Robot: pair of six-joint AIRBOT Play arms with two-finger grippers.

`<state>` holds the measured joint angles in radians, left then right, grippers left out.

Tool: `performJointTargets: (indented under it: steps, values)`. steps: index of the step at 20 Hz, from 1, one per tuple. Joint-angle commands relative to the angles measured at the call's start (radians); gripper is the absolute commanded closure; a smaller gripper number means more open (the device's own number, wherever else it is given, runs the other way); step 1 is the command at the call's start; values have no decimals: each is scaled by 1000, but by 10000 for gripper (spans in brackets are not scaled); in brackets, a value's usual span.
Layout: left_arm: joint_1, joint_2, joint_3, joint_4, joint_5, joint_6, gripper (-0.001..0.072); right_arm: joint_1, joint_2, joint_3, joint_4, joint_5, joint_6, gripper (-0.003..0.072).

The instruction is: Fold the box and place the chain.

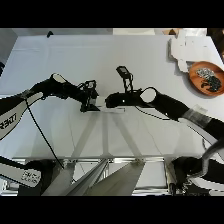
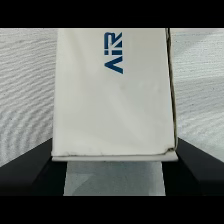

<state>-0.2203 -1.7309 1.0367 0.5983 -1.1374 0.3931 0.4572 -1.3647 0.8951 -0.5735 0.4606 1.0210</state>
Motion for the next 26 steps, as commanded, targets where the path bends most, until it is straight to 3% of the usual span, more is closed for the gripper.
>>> performJointTargets:
  steps: [1,7,12,18,21,26]
  values:
    - [0,0,0,1,0,3,378,-11,87,0,-62,-15,0,675]
    - [0,0,0,1,0,3,378,-109,144,-101,-50,107,4,675]
    - [0,0,0,1,0,2,378,-123,124,-243,-32,39,3,676]
    - [0,0,0,1,0,2,378,-123,90,-250,-32,43,1,676]
    - [0,0,0,1,0,3,378,-123,151,-250,-32,17,0,676]
    - [0,0,0,1,0,3,378,-125,367,-222,-82,-40,2,675]
